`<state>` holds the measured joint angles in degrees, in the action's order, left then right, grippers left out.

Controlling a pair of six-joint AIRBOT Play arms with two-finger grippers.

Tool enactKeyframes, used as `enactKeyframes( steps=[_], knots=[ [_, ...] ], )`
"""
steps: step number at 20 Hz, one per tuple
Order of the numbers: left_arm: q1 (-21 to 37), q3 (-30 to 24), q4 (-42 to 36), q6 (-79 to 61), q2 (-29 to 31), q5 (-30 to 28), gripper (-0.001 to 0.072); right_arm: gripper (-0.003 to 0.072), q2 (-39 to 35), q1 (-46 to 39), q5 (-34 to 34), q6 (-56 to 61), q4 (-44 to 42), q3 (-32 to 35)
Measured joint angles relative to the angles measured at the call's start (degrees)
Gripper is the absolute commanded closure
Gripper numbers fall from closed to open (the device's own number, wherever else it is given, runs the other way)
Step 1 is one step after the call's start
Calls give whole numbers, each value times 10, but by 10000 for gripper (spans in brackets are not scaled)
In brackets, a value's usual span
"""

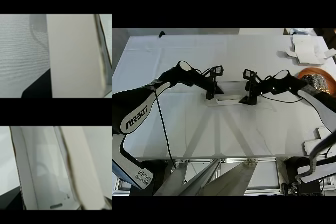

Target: Fold the box and place the chain.

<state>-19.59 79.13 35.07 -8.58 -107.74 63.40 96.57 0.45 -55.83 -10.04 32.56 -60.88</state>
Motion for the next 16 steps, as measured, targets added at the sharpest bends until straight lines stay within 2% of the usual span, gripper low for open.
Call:
enactKeyframes(
  steps=[4,8,16],
  knots=[
    [0,0,0,0,0,0,698,-10,15,-14,-38,-32,-35,-6],
    [0,0,0,0,0,0,698,-10,19,-28,-57,-46,-34,-6],
    [-1,0,3,0,0,0,698,-10,21,-34,-53,-79,-21,25]
  ],
)
